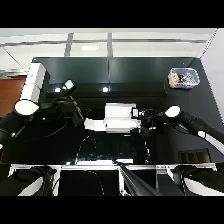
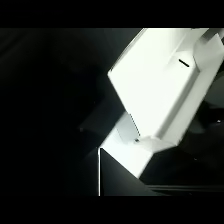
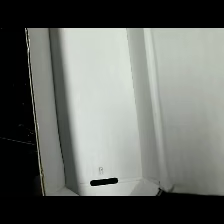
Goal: Fold the box and place the chain.
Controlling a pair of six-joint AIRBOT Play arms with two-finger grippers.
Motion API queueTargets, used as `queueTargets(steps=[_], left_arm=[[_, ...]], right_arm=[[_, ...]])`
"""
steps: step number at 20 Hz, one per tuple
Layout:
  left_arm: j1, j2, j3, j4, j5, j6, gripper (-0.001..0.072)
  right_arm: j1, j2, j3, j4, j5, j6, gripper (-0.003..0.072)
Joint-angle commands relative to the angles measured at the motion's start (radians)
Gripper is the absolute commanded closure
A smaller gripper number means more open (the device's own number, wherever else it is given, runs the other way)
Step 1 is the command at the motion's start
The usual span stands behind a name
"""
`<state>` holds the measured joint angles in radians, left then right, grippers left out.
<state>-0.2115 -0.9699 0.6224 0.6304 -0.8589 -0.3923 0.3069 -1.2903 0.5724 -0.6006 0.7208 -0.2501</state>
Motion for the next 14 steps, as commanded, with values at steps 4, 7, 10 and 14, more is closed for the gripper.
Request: queueTargets(steps=[4, 7, 10, 14], left_arm=[[0.225, 0.031, -0.022, 0.225, -0.225, -0.693, 0.0685], [0.329, 0.012, -0.102, 0.174, -0.255, -0.838, 0.0685], [0.342, -0.072, -0.192, 0.064, -0.261, -0.838, 0.0685], [0.337, -0.241, -0.18, -0.042, -0.242, -0.772, 0.0686]], right_arm=[[0.001, -0.001, 0.0, 0.0, 0.001, 0.0, 0.0508], [0.001, -0.001, 0.0, 0.0, 0.001, 0.0, 0.0508], [0.001, -0.001, 0.0, 0.0, 0.001, 0.0, 0.0508], [0.001, -0.001, 0.0, 0.0, 0.001, 0.0, 0.0508]])
